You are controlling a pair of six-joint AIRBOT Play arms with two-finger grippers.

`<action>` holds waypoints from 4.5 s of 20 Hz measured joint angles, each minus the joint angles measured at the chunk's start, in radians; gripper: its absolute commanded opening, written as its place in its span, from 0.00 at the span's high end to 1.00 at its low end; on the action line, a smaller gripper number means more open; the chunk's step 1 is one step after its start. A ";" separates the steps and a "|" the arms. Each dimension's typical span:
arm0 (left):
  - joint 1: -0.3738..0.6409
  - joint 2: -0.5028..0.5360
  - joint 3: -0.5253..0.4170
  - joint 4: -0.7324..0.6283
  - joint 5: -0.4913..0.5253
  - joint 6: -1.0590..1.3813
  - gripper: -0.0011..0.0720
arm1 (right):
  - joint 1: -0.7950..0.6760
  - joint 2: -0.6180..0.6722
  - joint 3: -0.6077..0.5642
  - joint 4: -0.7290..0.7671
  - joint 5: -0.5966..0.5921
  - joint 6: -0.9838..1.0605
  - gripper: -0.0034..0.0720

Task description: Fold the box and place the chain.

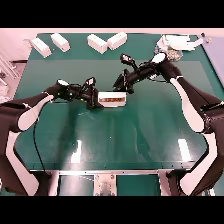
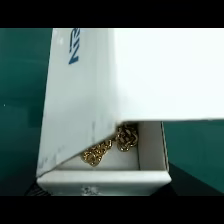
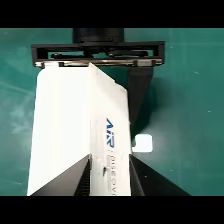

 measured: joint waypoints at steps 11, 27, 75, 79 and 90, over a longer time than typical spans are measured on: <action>0.000 0.000 0.000 0.000 0.000 0.000 0.26 | 0.002 -0.002 0.024 0.008 0.072 0.051 0.54; 0.000 0.000 0.000 0.000 0.000 -0.001 0.26 | 0.028 -0.007 0.008 -0.046 -0.006 0.054 0.44; 0.000 0.000 0.000 0.002 -0.006 0.000 0.26 | 0.000 -0.010 -0.192 0.087 -0.026 -0.040 0.65; 0.000 0.000 0.000 -0.003 0.003 -0.004 0.26 | -0.022 -0.010 -0.202 0.190 -0.010 -0.082 0.88; 0.000 0.000 0.000 0.002 0.000 0.005 0.26 | 0.009 -0.009 -0.206 0.100 -0.037 -0.040 0.94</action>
